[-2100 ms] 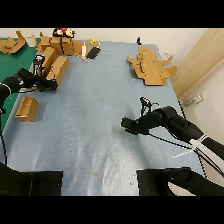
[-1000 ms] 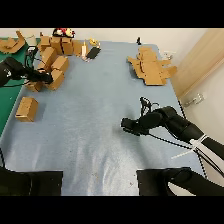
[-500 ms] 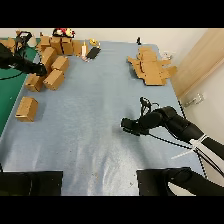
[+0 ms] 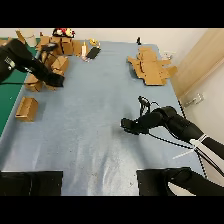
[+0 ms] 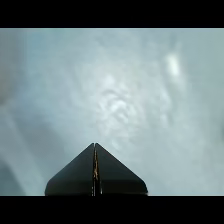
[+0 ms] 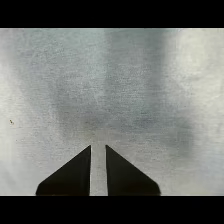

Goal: Fold the box.

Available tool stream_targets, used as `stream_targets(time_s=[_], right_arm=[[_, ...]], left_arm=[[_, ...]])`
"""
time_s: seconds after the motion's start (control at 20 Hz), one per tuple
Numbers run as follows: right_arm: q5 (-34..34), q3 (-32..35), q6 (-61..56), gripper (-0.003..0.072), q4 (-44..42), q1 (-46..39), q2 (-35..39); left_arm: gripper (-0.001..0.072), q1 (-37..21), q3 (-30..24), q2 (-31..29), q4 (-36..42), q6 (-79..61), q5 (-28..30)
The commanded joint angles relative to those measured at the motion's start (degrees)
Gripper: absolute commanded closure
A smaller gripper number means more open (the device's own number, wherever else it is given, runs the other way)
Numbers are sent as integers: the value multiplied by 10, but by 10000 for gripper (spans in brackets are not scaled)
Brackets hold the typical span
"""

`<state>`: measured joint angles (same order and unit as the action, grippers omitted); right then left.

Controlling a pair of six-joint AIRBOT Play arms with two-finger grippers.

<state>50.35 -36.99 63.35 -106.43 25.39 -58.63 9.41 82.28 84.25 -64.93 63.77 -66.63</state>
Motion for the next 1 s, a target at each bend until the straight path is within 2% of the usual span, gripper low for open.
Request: stream_targets(time_s=[0.0,0.05,0.2,0.35,0.5,0.95], right_arm=[[7,-20,28,633,25,0,-2],[17,-36,39,683,39,0,-6],[63,-93,58,683,70,0,-37],[92,-137,84,683,72,0,-91],[106,-157,88,683,72,0,-136],[107,-156,87,683,72,0,-140]], left_arm=[[705,77,-89,-44,-36,72,1],[705,94,-128,-66,-39,93,19],[704,142,-234,-136,-19,113,57],[704,181,-292,-177,26,120,82],[701,210,-299,-179,37,143,87],[700,217,-299,-179,37,142,88]])
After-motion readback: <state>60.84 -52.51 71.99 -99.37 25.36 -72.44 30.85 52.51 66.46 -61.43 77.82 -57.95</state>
